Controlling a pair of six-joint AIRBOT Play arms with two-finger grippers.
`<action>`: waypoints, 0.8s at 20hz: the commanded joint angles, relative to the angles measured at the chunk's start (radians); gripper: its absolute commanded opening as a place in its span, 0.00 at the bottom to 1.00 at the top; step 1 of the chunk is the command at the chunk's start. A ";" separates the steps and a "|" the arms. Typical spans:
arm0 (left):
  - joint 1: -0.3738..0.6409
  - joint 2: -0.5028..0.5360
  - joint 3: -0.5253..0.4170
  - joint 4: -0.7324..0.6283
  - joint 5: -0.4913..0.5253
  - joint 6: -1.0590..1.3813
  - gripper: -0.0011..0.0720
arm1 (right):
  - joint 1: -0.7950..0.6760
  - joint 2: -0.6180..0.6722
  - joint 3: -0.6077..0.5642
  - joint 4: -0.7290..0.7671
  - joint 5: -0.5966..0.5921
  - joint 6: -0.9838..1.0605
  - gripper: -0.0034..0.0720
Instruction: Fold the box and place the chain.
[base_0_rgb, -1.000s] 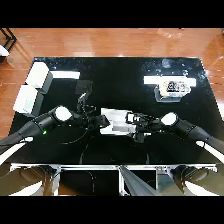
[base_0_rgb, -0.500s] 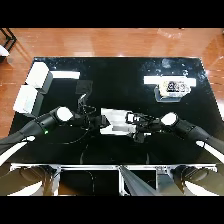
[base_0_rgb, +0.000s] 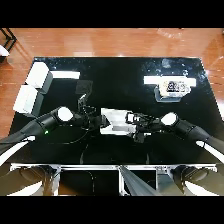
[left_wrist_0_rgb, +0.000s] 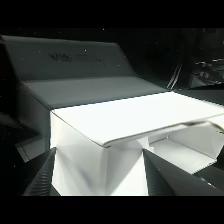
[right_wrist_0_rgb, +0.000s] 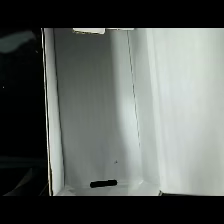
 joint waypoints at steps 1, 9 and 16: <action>0.001 -0.005 0.000 0.000 0.008 0.000 0.89 | 0.001 -0.001 0.000 0.000 0.000 0.000 0.51; 0.002 -0.039 0.000 -0.030 0.020 0.000 0.89 | 0.001 -0.001 0.000 0.000 0.000 0.000 0.51; 0.002 -0.038 0.000 -0.030 0.021 0.000 0.89 | 0.001 -0.001 0.000 -0.008 0.000 0.000 0.51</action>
